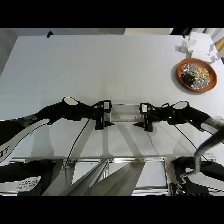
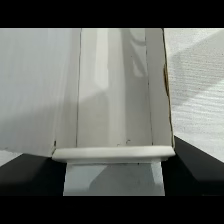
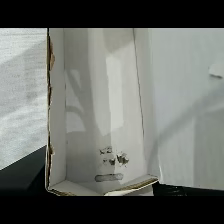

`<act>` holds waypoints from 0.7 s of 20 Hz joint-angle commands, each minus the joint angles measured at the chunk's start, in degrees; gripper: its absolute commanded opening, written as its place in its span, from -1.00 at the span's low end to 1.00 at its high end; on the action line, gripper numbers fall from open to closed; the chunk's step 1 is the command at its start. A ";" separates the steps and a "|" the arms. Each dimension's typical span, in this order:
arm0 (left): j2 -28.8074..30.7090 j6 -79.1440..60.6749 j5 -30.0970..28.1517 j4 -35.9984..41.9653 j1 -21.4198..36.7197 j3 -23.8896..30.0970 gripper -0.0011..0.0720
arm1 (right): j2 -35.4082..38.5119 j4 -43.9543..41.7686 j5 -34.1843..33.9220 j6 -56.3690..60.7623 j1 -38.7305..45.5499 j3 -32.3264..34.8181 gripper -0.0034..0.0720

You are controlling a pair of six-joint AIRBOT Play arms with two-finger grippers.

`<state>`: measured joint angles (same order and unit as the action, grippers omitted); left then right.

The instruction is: Fold the box and place the chain.

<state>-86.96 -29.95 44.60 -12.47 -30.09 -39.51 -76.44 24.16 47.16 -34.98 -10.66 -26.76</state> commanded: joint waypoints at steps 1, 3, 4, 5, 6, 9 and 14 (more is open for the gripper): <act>-0.02 -0.02 -0.02 -0.02 -0.02 -0.04 -0.41 | 0.02 0.00 0.00 0.00 -0.04 -0.02 0.24; -0.02 -0.02 0.00 -0.02 -0.02 -0.04 -0.41 | 0.02 -0.09 -0.33 -0.02 -0.04 -0.02 0.24; -0.02 -0.02 -0.02 -0.02 -0.02 -0.04 -0.41 | 0.02 -0.02 -0.76 -0.02 -0.04 -0.02 0.24; -0.04 -0.02 0.02 -0.02 -0.02 -0.04 -0.41 | 0.02 -0.52 -1.20 0.02 -0.07 -0.02 0.24; -0.02 -0.02 0.02 -0.02 0.00 -0.04 -0.41 | 0.02 -0.61 -0.94 0.02 -0.04 -0.02 0.24; -0.04 -0.02 0.02 -0.02 -0.02 -0.04 -0.41 | 0.02 -0.33 -0.37 0.02 -0.04 -0.02 0.24; -0.04 -0.02 0.00 -0.02 0.00 -0.04 -0.41 | 0.04 -0.22 0.00 0.57 -0.02 -0.02 0.94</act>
<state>-86.98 -29.80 44.21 -11.97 -30.11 -39.55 -76.44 23.97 46.41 -34.96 -10.66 -26.76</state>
